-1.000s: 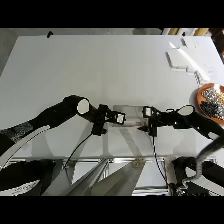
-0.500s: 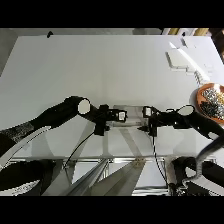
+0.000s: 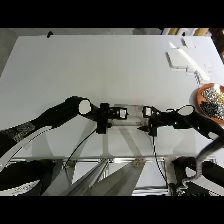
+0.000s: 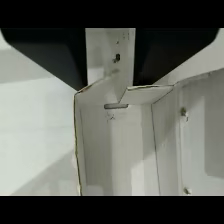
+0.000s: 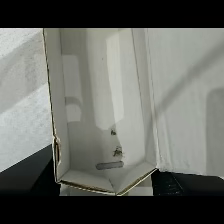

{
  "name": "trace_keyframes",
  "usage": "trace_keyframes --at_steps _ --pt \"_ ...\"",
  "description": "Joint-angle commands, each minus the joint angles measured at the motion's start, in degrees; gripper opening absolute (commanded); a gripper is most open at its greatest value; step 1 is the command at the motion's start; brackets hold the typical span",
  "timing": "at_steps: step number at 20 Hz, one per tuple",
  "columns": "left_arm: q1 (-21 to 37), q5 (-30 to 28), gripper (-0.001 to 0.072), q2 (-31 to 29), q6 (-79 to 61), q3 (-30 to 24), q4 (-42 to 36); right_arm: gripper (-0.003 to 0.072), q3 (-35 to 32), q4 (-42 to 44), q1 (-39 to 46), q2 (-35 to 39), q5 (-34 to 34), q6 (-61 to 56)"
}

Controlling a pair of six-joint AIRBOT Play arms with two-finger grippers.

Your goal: Fold the box and place the chain.

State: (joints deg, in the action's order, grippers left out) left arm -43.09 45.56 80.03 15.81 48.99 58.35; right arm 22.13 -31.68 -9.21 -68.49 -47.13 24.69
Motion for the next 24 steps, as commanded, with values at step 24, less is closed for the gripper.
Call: trace_keyframes --at_steps 24 --pt "-5.95 -3.45 0.0362 1.97 -0.37 0.00 -3.69 0.0399 0.00 0.00 0.00 0.04 -0.09 0.02"
